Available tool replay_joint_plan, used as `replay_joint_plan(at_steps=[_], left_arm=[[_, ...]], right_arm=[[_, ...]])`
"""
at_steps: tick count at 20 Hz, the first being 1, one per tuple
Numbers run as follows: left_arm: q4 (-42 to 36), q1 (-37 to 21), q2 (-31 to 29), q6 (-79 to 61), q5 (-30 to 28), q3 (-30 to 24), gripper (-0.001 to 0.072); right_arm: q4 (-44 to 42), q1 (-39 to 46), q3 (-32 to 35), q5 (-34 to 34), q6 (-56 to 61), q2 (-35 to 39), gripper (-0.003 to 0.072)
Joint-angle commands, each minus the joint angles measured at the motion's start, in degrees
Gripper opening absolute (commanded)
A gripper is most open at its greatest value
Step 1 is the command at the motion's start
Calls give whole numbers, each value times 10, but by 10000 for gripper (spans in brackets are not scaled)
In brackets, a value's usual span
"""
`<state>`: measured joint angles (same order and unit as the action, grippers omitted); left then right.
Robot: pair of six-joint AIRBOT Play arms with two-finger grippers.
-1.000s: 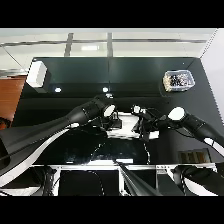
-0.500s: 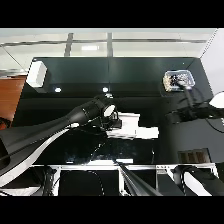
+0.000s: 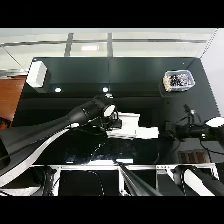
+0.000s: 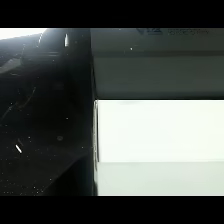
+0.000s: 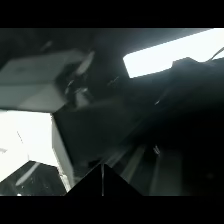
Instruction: Fold the box and place the chain.
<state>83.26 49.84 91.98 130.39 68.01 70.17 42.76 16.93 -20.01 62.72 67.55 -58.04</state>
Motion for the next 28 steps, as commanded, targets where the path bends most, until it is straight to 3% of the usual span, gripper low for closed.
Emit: replay_joint_plan(at_steps=[1,7,9,10,11,12,16,21,22,27,28], left_arm=[[0,0,0,0,0,0,30],[0,0,0,0,0,0,29],[0,0,0,0,0,0,30],[0,0,0,0,0,0,29],[0,0,0,0,0,0,29],[0,0,0,0,0,0,29],[0,0,0,0,0,0,29],[0,0,0,0,0,0,29],[0,0,0,0,0,0,30],[0,0,0,0,0,0,29],[0,0,0,0,0,0,29]], right_arm=[[-66,-67,32,-47,-23,-9,12],[-174,-127,23,-40,-123,-20,14],[-172,-127,-3,-25,-128,-20,26],[-172,-127,-16,-15,-130,-20,213],[-173,-127,-28,0,-130,-20,512],[-173,-128,-38,14,-130,-20,551],[-189,-131,-53,30,-112,-20,538],[-174,-214,-83,0,-52,-20,531],[-151,-233,-97,-5,-29,-20,412],[-28,-305,-141,-29,91,-20,411],[-16,-315,-144,-40,103,-20,355]])
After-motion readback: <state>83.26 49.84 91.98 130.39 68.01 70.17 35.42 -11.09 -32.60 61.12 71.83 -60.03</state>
